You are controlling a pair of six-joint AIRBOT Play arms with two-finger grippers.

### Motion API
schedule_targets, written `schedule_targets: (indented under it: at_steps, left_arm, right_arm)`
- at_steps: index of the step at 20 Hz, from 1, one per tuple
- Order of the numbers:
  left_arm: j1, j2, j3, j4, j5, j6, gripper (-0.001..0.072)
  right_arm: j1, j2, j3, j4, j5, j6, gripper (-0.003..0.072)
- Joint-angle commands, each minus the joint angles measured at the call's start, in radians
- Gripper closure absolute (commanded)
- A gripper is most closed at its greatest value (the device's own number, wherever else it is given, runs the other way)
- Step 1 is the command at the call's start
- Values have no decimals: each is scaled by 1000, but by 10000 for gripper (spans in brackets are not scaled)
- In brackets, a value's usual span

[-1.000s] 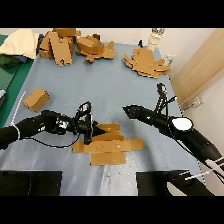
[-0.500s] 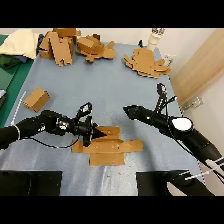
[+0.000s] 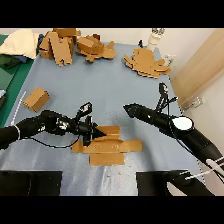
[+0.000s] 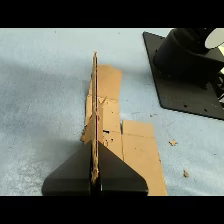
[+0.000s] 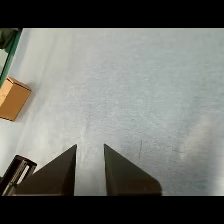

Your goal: Fold the box.

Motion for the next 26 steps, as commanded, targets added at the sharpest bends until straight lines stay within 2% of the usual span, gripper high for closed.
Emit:
schedule_targets:
  at_steps: [1, 3, 5, 8, 9, 10, 15, 17, 22, 23, 24, 26]
  left_arm:
    - [0, -1, 0, -2, 4, 0, 697]
    - [0, -1, 0, -1, 3, 0, 697]
    - [0, -1, 1, -2, 3, 0, 697]
    - [0, -1, 1, -2, 4, 0, 697]
    - [0, -1, 1, -2, 3, 0, 697]
    - [0, -1, 1, -2, 3, 0, 697]
    - [0, -1, 1, -2, 3, 0, 697]
    - [0, -1, 1, -2, 3, 0, 697]
    - [0, -1, 1, -2, 3, 0, 697]
    - [0, -1, 1, -2, 3, 0, 697]
    - [0, -1, 1, -2, 3, 0, 697]
    - [0, -1, 1, -2, 3, 0, 697]
  right_arm:
    - [0, 16, 57, -193, 84, 31, 541]
    - [2, 80, 106, -393, 171, 37, 541]
    - [3, 169, 139, -580, 325, 116, 541]
    - [60, 297, 138, -727, 589, 198, 560]
    - [105, 335, 130, -776, 635, 231, 594]
    - [159, 367, 119, -824, 655, 251, 594]
    - [476, 390, 38, -1098, 649, 377, 596]
    - [625, 361, -7, -1216, 618, 446, 640]
    - [974, 225, -47, -1426, 430, 612, 642]
    - [1035, 187, -47, -1453, 426, 655, 642]
    - [1096, 147, -47, -1476, 429, 709, 677]
    - [1231, 67, -48, -1556, 428, 861, 678]
